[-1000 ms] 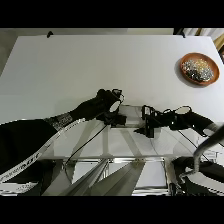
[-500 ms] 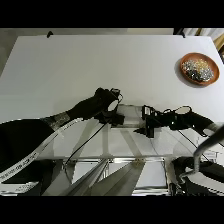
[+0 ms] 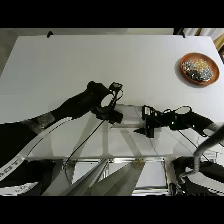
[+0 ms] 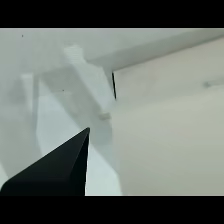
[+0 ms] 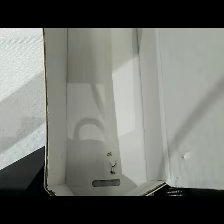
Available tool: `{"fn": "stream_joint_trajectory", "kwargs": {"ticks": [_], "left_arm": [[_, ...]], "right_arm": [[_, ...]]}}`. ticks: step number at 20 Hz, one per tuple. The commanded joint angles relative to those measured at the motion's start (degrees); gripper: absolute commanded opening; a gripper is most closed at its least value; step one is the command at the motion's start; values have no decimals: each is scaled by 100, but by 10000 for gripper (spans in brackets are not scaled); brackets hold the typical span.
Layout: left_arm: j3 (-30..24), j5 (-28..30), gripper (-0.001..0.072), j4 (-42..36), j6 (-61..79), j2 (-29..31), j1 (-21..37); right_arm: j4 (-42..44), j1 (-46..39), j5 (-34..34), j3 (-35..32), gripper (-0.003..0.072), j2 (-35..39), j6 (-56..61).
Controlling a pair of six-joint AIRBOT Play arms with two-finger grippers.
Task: Fold the box and place the chain.
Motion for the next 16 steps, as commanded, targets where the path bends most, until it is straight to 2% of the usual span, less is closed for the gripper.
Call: {"fn": "stream_joint_trajectory", "kwargs": {"ticks": [1, 2, 4, 6, 7, 10, 12, 14, 16], "left_arm": [[-17, -203, 354, -44, 1132, 415, 101], [-74, -208, 358, -48, 1447, 588, 160], [-295, -219, 569, -44, 2455, 1008, 289], [-767, -238, 593, -87, 4199, 1543, 363], [-1121, -188, 679, -249, 5309, 1843, 417], [-2328, 476, 697, -1325, 8671, 2511, 726], [-2949, 1056, 697, -2157, 10633, 2573, 1058], [-3211, 1598, 697, -2835, 11348, 2371, 1351], [-3215, 1923, 698, -3206, 11610, 2024, 1547]], "right_arm": [[0, 2, 2, 4, 323, 2, -4], [0, 2, 4, 4, 323, 2, -4], [0, 2, 4, 4, 323, 2, -4], [0, 2, 2, 4, 323, 2, -4], [0, 2, 2, 4, 323, 2, -4], [0, 2, 4, 4, 323, 2, -4], [0, 2, 4, 4, 323, 2, -4], [0, 2, 4, 4, 323, 2, -4], [0, 2, 2, 4, 323, 2, -4]]}}
